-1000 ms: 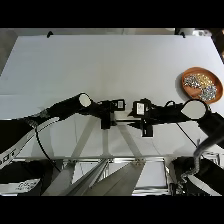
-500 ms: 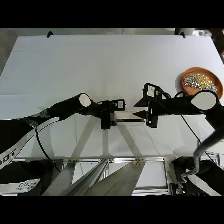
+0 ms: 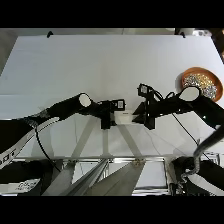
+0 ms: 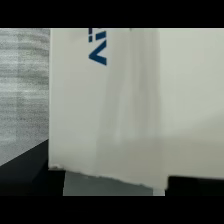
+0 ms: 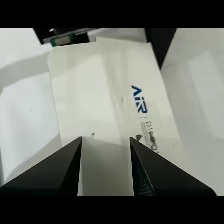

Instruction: Fold the box and place the chain.

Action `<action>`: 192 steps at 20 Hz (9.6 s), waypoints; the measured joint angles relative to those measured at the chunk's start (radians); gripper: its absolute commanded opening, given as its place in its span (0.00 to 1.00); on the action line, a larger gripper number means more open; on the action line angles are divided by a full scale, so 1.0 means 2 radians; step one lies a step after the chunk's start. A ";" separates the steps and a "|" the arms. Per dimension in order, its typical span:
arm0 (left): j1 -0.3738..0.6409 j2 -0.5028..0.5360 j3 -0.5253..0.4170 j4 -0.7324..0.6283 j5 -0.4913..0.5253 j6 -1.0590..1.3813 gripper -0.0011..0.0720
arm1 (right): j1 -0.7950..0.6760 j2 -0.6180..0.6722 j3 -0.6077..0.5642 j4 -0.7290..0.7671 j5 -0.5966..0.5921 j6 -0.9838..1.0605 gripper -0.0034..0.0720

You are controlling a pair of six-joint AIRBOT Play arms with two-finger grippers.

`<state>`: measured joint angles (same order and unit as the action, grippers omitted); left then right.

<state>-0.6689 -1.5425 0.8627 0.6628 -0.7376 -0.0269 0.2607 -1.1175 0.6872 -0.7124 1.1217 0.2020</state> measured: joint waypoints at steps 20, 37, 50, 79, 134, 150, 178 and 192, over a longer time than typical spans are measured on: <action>0.000 0.000 0.000 0.000 -0.001 0.000 0.55 | 0.001 0.016 0.000 -0.061 -0.052 -0.054 0.50; 0.000 0.000 0.000 0.000 0.000 0.000 0.55 | 0.069 0.019 0.000 -0.080 -0.072 -0.037 0.50; 0.000 0.000 0.000 0.000 0.000 0.000 0.55 | 0.069 0.012 0.000 -0.077 -0.088 -0.026 0.59; 0.000 0.000 0.000 0.000 0.000 0.000 0.55 | 0.069 0.014 0.000 -0.087 -0.144 -0.021 0.39; 0.000 0.000 0.000 0.000 0.000 0.000 0.55 | 0.068 0.108 -0.036 -0.051 -0.120 0.042 0.05; 0.000 0.000 0.000 0.000 0.000 0.000 0.55 | 0.068 0.125 -0.167 0.258 -0.258 0.006 0.05; 0.000 0.000 0.000 0.000 0.000 0.000 0.55 | 0.068 0.046 -0.215 0.295 -0.260 -0.096 0.05; 0.000 0.000 0.000 -0.001 0.000 -0.001 0.55 | 0.068 0.175 -0.216 0.318 -0.282 -0.109 0.06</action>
<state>-0.6689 -1.5429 0.8627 0.6617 -0.7380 -0.0292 0.3962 -0.7685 0.2554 -0.0757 0.5568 -0.0151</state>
